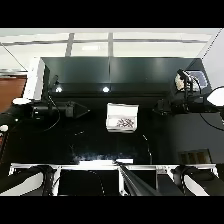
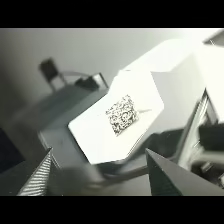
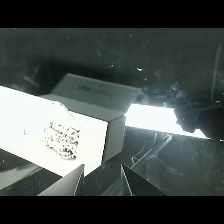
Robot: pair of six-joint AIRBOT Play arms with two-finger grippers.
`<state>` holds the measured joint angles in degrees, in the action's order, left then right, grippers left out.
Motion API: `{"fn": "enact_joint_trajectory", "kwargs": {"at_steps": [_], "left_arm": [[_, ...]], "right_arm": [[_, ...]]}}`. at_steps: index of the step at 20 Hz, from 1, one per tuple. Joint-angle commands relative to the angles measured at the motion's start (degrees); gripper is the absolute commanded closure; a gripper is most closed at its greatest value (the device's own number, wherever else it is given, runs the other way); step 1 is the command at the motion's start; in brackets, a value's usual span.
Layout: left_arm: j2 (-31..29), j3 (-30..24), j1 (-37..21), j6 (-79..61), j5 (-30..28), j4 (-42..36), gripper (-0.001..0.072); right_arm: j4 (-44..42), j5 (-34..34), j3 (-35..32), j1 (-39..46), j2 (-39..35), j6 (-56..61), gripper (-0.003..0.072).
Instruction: Fold the box and place the chain.
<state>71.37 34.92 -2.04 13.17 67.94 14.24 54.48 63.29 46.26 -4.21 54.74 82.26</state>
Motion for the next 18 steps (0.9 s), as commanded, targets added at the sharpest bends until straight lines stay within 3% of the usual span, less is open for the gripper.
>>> {"fn": "enact_joint_trajectory", "kwargs": {"at_steps": [1, 3, 6, 8, 16, 18], "left_arm": [[0.87, -1.05, 3.54, -27.12, -3.15, -1.99, 0.0001], [2.97, 1.03, 5.66, -28.46, -6.69, 4.35, 0.0001], [8.66, 7.04, 8.02, -28.48, -2.14, 17.88, -0.0001], [10.69, 9.86, 10.34, -29.7, -3.23, 23.23, -0.0001], [11.72, 12.72, 20.7, -32.74, -9.75, 23.21, -0.0005], [12.15, 12.74, 22.95, -32.68, -10.75, 19.89, -0.0005]], "right_arm": [[0.0, -1.66, 0.02, 0.04, -0.02, -0.02, 0.0408], [-0.02, -1.86, 0.02, 0.04, -0.02, 0.0, 0.0408], [0.0, -1.84, 0.02, 0.04, -0.02, 0.02, 0.0408], [0.02, -1.86, 0.02, 0.04, -0.02, 0.02, 0.0408], [0.2, -2.71, 0.02, 0.04, -0.02, -0.02, 0.0408], [0.2, -3.08, 0.02, 0.04, -0.02, -0.02, 0.0409]]}}
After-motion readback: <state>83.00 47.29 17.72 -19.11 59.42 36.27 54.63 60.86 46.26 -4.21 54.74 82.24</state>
